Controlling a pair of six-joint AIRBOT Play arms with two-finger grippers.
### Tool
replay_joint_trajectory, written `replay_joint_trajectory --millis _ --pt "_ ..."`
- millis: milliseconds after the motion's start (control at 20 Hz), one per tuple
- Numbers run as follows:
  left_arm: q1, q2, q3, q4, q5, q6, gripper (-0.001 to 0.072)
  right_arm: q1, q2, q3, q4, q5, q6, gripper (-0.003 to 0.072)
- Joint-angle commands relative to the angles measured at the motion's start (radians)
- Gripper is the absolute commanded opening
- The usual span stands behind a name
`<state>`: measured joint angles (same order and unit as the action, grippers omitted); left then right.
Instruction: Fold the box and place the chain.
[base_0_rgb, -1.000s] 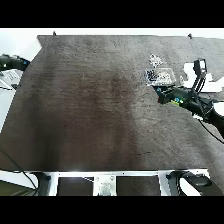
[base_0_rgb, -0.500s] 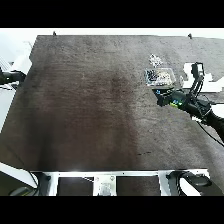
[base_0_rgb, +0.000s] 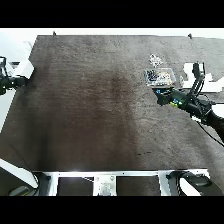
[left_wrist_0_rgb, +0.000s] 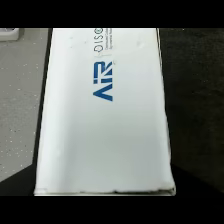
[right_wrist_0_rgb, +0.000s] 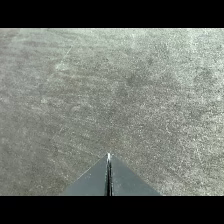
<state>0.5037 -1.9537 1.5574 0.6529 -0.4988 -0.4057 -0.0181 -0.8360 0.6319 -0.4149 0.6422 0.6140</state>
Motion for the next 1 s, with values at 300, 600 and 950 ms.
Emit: replay_joint_trajectory --millis 300,600,950 --pt "0.001 -0.016 0.000 -0.055 -0.003 0.066 0.0190 0.000 -0.020 -0.002 0.038 -0.031 0.000 0.0008" --pt "0.001 -0.020 0.001 -0.072 -0.016 0.065 0.0647 0.000 -0.029 -0.002 0.064 -0.051 -0.005 0.0008" --pt "0.001 -0.014 0.009 -0.054 -0.101 0.054 0.0720 0.000 -0.029 -0.002 0.064 -0.051 -0.009 0.0303"
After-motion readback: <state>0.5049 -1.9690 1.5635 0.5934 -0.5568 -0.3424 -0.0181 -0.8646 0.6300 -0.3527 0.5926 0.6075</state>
